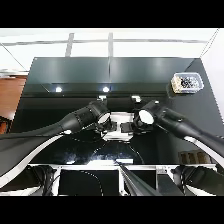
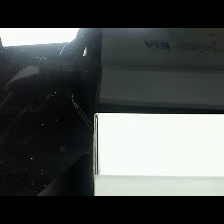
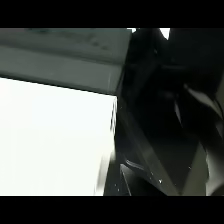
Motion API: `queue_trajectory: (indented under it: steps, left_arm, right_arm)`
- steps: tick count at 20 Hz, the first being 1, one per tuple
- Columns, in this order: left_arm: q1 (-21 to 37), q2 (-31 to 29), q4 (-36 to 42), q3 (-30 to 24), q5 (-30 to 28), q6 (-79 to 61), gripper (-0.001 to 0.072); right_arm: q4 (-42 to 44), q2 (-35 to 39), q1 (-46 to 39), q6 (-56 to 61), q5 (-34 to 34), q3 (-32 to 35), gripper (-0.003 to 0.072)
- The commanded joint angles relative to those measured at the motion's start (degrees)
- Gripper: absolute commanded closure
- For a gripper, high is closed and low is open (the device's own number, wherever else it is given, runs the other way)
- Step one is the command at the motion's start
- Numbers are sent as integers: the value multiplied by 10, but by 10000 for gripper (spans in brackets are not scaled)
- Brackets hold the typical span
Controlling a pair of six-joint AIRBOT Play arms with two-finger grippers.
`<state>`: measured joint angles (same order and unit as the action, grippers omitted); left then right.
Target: Fold the box and place the chain.
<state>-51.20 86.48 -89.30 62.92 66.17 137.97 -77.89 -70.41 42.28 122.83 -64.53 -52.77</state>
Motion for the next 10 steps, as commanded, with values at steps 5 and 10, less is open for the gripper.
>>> queue_trajectory:
  steps: [5, 10]
  left_arm:
    - [0, 0, 0, 0, 1, 0, 682]
    - [1, 0, 0, 0, -1, 0, 682]
  right_arm:
    - [-101, 217, -136, -150, -29, 0, 401]
    - [-412, 213, -316, -124, 188, 28, 402]
